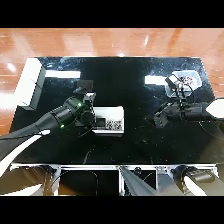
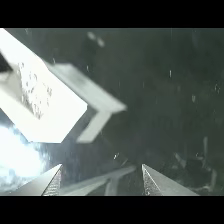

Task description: Fold the box and place the chain.

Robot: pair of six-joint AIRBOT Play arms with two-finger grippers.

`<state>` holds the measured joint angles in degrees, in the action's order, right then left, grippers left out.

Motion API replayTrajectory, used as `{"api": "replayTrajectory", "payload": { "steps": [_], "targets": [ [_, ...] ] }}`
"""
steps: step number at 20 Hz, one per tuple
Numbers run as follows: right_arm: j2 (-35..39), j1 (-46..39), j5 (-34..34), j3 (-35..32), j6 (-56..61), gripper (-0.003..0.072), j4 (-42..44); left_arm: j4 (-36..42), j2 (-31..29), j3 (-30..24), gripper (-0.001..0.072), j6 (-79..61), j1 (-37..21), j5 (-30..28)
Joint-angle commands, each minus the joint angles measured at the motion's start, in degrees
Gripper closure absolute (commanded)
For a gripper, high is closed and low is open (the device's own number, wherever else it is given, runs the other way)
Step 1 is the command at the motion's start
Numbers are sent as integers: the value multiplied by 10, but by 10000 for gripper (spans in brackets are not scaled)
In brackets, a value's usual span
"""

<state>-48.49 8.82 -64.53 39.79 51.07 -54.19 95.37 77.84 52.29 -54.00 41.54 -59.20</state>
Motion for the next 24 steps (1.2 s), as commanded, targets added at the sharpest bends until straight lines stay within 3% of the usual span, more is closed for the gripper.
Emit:
{"api": "replayTrajectory", "payload": {
  "steps": [1,3,4,8,9,11,13,14,19,22,24],
  "targets": [
    [2,-16,-24,-19,8,102,2,3,0,7,565,0,0,-8],
    [2,-16,-22,-19,9,102,6,13,0,13,316,0,0,-9],
    [2,-16,-22,-19,11,101,6,14,0,17,251,0,0,-10],
    [2,-16,-16,-19,15,101,12,13,-1,56,243,-46,-1,-54],
    [2,-16,-9,-19,15,101,24,14,-2,70,243,-64,-1,-81],
    [-7,-16,2,-10,128,103,12,13,-5,92,245,-135,0,-166],
    [-47,-11,-44,18,176,103,-9,-8,-22,80,245,-174,0,-240],
    [-63,-2,-35,33,174,102,3,-20,-38,66,245,-180,0,-248],
    [-206,52,-10,227,173,101,-1,-50,-177,-20,245,-192,-46,-243],
    [-321,78,-30,362,166,102,-1,-38,-259,-78,244,-179,-158,-209],
    [-386,109,-61,432,120,102,0,65,-286,-107,245,-240,-245,-155]
  ]
}}
